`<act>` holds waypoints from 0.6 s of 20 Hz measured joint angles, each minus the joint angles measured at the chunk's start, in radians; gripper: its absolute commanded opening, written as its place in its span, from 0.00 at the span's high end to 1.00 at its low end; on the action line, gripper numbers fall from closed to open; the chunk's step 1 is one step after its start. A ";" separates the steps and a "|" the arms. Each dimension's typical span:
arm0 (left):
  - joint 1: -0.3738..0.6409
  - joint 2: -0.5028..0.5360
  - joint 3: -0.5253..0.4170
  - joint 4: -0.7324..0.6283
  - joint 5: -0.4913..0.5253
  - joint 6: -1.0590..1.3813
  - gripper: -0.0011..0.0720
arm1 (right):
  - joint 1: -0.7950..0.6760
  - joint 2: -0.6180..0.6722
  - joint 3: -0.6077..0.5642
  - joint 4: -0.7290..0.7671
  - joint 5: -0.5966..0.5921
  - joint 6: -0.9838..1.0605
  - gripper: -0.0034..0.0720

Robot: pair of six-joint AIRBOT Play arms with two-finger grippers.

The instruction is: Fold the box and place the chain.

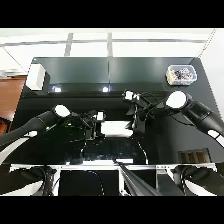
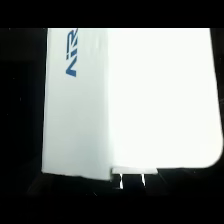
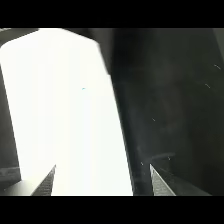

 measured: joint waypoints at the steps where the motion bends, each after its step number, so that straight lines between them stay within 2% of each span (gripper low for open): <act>1: 0.000 0.000 0.000 0.000 0.000 0.000 0.52 | 0.009 -0.001 -0.001 0.003 0.001 -0.026 0.00; 7: 0.000 0.000 0.000 0.000 -0.001 -0.001 0.52 | 0.039 -0.005 -0.014 0.017 -0.010 -0.101 0.00; 8: 0.000 0.000 0.000 0.000 -0.001 -0.001 0.52 | 0.040 -0.007 -0.019 0.018 -0.015 -0.106 0.05; 9: 0.000 0.000 0.000 0.000 -0.001 -0.001 0.52 | 0.042 -0.010 -0.021 0.013 -0.014 -0.110 0.34; 10: 0.000 0.000 0.000 0.000 -0.001 -0.002 0.52 | 0.042 -0.014 -0.024 0.013 -0.015 -0.112 0.41; 11: 0.000 0.000 0.000 0.000 -0.001 -0.002 0.52 | 0.043 -0.016 -0.025 0.013 -0.014 -0.114 0.42; 12: 0.000 0.000 0.000 0.000 -0.001 -0.002 0.52 | 0.043 -0.018 -0.026 0.011 -0.016 -0.115 0.63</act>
